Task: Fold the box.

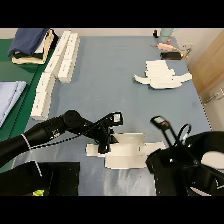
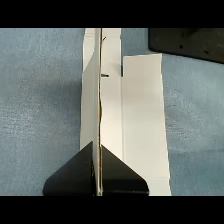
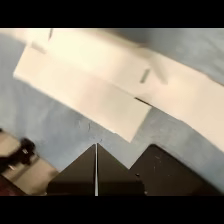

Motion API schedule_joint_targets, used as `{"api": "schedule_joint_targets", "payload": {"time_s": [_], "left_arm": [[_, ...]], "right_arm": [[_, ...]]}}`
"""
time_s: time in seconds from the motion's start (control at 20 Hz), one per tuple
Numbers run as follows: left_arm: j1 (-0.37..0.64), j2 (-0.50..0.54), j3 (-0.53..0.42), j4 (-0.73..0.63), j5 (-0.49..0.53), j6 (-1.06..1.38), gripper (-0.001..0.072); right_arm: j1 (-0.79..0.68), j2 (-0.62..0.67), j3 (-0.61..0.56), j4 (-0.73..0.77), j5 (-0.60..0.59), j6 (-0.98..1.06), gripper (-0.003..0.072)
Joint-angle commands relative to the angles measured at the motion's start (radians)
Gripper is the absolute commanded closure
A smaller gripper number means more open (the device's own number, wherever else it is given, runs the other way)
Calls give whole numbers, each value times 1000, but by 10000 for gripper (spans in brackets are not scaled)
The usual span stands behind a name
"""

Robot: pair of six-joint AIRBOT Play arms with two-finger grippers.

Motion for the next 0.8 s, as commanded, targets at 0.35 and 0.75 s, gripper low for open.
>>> {"api": "schedule_joint_targets", "payload": {"time_s": [0.35, 0.75], "left_arm": [[0, 0, 0, 0, 1, 0, 692], [0, 0, 0, 0, 1, 0, 692]], "right_arm": [[505, -190, -147, -540, -260, -275, -21], [505, -294, -83, -647, -285, 59, -17]]}}
